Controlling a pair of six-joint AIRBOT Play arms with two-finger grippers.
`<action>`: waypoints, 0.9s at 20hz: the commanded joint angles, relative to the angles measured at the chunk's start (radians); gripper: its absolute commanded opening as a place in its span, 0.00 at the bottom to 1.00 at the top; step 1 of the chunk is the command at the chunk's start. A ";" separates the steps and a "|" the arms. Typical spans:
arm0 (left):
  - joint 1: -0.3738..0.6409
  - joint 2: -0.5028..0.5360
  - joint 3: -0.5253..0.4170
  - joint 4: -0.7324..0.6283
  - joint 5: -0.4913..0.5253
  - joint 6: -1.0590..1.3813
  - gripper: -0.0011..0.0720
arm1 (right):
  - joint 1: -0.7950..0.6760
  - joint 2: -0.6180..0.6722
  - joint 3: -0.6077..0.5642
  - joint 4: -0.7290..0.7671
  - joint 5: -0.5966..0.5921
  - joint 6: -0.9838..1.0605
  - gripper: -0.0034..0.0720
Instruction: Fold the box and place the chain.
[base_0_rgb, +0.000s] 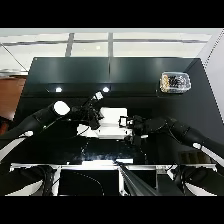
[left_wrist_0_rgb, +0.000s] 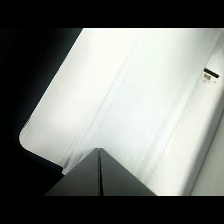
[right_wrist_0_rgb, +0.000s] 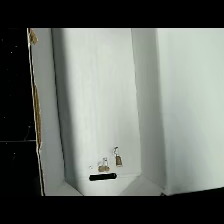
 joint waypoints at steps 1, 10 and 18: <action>0.002 -0.005 0.015 0.094 -0.023 0.001 0.05 | 0.000 -0.001 -0.001 0.000 0.019 0.000 0.58; 0.204 0.230 0.034 0.178 -0.164 -0.002 0.96 | 0.000 -0.001 -0.001 0.000 0.018 0.000 0.58; 0.198 0.221 -0.095 0.166 -0.295 0.254 0.96 | 0.000 -0.001 -0.001 0.000 0.018 0.000 0.58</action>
